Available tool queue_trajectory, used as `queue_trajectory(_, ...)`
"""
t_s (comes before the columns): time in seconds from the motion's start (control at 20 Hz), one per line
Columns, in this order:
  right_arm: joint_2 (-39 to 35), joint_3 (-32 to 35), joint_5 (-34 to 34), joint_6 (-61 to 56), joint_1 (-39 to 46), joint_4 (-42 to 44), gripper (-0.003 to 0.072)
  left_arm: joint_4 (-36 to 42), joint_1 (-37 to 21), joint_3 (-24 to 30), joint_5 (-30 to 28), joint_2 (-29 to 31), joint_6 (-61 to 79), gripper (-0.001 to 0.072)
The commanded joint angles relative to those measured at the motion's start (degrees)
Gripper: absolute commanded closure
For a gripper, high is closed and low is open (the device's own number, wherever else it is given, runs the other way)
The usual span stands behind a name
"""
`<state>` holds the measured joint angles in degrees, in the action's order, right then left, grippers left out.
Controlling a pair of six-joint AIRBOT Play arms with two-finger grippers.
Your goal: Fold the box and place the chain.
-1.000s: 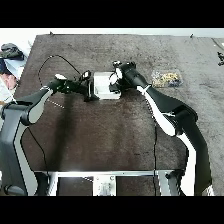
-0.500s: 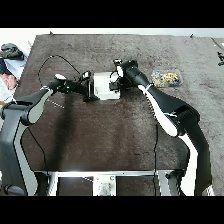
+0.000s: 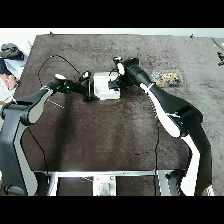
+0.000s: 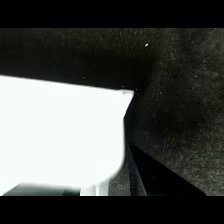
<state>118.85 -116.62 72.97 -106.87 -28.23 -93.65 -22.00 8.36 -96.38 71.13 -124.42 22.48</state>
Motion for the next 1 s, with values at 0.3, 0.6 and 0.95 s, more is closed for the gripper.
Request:
queue_trajectory(0.3, -9.7, -0.04, -1.03, 10.8, 6.21, -7.3, 0.0383, 0.0, 0.04, 0.02, -0.02, 0.02, 0.02, 0.0359)
queue_trajectory(0.6, -9.2, -0.04, -5.22, 11.32, 21.94, -6.4, 0.0385, 0.0, 0.04, 0.0, -0.02, 0.02, 0.02, 0.0359)
queue_trajectory(0.95, -3.89, -0.04, -5.27, 15.82, 29.75, 2.84, 0.0413, 0.0, 0.04, 0.02, -0.02, 0.02, 0.02, 0.0359)
